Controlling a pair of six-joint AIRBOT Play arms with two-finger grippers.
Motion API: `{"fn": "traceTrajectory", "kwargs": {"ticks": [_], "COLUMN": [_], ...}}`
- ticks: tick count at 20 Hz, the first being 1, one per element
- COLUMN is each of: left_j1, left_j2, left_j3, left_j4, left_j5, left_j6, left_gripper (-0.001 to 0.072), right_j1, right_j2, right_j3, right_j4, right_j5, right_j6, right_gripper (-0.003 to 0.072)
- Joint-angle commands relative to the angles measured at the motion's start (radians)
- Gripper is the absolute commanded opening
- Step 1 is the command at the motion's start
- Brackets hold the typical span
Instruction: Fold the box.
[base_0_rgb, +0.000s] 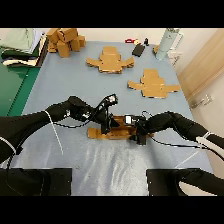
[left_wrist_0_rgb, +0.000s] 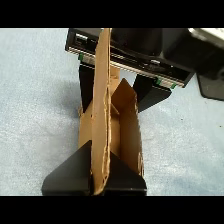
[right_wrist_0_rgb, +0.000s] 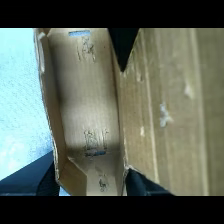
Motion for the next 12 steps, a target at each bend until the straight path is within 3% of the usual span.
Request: {"fn": "traceTrajectory", "kwargs": {"ticks": [1,12], "left_j1": [0.0,0.0], "left_j2": [-0.001,-0.001], "left_j3": [0.0,0.0], "left_j4": [0.0,-0.038], "left_j5": [0.0,0.001], "left_j6": [0.0,0.0], "left_gripper": [0.0013,0.0013], "right_j1": [0.0,0.0], "right_j2": [-0.001,-0.001], "right_j3": [0.0,0.0], "right_j4": [0.0,0.0], "right_j5": [0.001,0.001], "right_j6": [0.0,0.001], "right_gripper": [0.0471,0.0471]}}
